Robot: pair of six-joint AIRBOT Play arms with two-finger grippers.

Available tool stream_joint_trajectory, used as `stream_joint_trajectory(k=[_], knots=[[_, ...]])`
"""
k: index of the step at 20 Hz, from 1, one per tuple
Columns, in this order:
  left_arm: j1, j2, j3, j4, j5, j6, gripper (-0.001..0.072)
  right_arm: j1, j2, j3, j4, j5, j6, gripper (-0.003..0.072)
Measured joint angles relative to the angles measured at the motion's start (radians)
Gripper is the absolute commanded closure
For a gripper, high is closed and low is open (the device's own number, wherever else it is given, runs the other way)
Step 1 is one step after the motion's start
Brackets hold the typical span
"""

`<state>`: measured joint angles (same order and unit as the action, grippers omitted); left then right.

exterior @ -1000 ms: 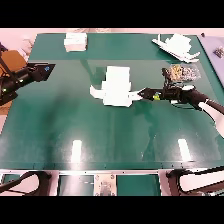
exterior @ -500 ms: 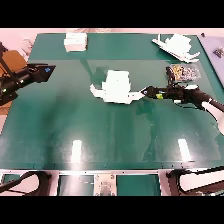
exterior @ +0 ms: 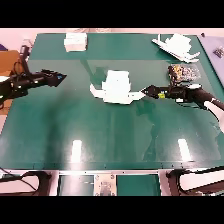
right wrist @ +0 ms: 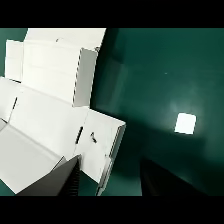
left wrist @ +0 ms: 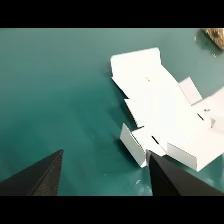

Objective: Fold the box and place the chain.

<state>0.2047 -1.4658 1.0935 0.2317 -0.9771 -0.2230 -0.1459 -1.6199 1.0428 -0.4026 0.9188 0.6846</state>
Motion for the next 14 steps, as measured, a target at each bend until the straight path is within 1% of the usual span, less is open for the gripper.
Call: stream_joint_trajectory(k=[3,4,6,7,8,9,11,12,13,14], knots=[[-0.037,-0.077,0.085,0.048,-0.022,-0.051,0.0131,0.024,-0.01,0.0,0.003,-0.009,0.009,0.0238],[-0.043,-0.09,0.101,0.051,-0.024,-0.062,0.0131,0.034,-0.018,0.0,0.006,-0.014,0.011,0.0223],[-0.05,-0.109,0.12,0.067,-0.026,-0.077,0.0131,0.055,-0.042,0.0,0.007,-0.019,0.013,0.0224],[-0.053,-0.113,0.127,0.071,-0.027,-0.085,0.0131,0.064,-0.055,0.0,0.008,-0.023,0.014,0.0226],[-0.055,-0.117,0.131,0.073,-0.029,-0.091,0.0131,0.069,-0.066,0.001,0.008,-0.026,0.016,0.0243],[-0.055,-0.12,0.134,0.078,-0.03,-0.096,0.0131,0.074,-0.076,0.003,0.015,-0.027,0.018,0.0292],[-0.056,-0.123,0.138,0.079,-0.033,-0.102,0.0132,0.081,-0.092,0.009,0.018,-0.03,0.017,0.0425],[-0.057,-0.125,0.139,0.081,-0.034,-0.105,0.0132,0.083,-0.097,0.016,0.012,-0.034,0.017,0.0433],[-0.057,-0.126,0.14,0.084,-0.035,-0.105,0.0132,0.085,-0.101,0.024,0.01,-0.034,0.018,0.0507],[-0.058,-0.126,0.141,0.083,-0.037,-0.106,0.0133,0.087,-0.103,0.034,0.006,-0.038,0.018,0.0563]])
